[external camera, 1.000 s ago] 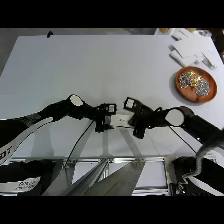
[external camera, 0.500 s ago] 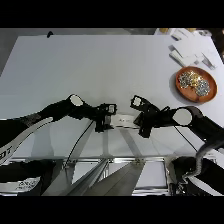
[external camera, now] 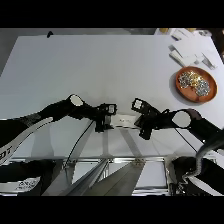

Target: Fold the box and place the chain.

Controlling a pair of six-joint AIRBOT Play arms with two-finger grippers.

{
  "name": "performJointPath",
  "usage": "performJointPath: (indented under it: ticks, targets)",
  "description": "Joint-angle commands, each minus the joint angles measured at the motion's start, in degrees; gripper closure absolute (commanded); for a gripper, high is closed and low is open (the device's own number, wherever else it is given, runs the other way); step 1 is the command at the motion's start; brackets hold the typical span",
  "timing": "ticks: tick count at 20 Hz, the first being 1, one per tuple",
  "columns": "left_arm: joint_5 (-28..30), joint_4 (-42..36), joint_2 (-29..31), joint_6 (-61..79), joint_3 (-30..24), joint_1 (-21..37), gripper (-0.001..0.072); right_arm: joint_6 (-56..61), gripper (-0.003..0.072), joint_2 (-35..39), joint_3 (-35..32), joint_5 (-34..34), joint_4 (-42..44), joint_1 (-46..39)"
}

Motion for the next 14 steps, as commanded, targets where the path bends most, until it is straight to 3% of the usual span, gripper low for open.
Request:
performJointPath:
  ticks: [1,5,8,11,14]
  targets:
    - [0.0,0.0,0.0,0.0,0.0,0.0,0.0559,0.6,0.0669,2.4,1.1,0.4,0.3,0.0]
    - [0.0,0.0,0.0,0.0,0.0,0.0,0.0559,4.9,0.0669,10.3,4.4,0.0,-1.8,0.0]
    - [0.0,0.0,0.0,0.0,0.0,0.0,0.0559,16.5,0.0669,15.3,5.0,-0.8,-12.2,-2.8]
    - [0.0,0.0,0.1,0.0,0.0,0.0,0.0559,31.1,0.0669,16.0,4.9,4.9,-23.2,-11.2]
    - [-0.1,0.0,0.1,0.0,0.0,0.0,0.0559,38.1,0.0669,15.2,4.9,13.0,-27.8,-21.2]
